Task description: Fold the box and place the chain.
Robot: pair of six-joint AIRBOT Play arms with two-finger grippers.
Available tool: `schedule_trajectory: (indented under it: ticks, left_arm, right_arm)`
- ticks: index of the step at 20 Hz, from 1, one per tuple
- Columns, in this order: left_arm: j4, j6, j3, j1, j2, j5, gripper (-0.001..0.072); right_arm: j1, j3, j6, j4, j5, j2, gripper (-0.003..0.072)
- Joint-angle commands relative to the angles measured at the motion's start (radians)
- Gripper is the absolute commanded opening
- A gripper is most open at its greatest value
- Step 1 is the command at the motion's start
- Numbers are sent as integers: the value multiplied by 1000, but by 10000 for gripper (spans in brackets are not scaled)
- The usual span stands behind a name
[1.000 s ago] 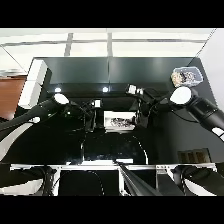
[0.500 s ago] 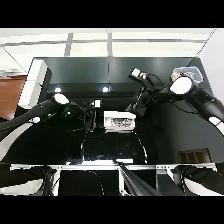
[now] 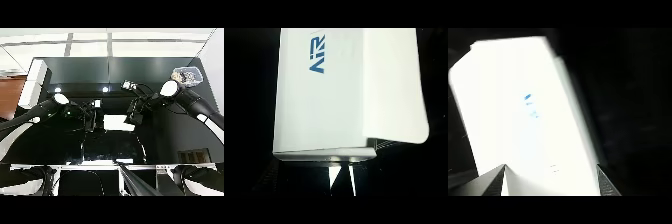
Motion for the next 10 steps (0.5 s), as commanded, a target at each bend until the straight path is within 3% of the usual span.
schedule_trajectory:
  ticks: [1, 5, 6, 7, 10]
  left_arm:
    - [0, 0, 1, 0, -1, 0, 330]
    - [0, 0, 1, 0, -1, 0, 331]
    - [0, 0, 1, 0, -1, 0, 331]
    - [0, 0, 1, 0, -1, 0, 331]
    - [0, 0, 1, 0, -1, 0, 331]
  right_arm:
    - [3, 0, -3, 7, 84, -3, 657]
    - [3, 0, -3, 5, 65, -3, 655]
    - [3, 0, -3, 4, 53, -3, 549]
    - [3, 0, -3, 1, 42, -3, 497]
    - [3, 0, -3, -4, 28, -3, 496]
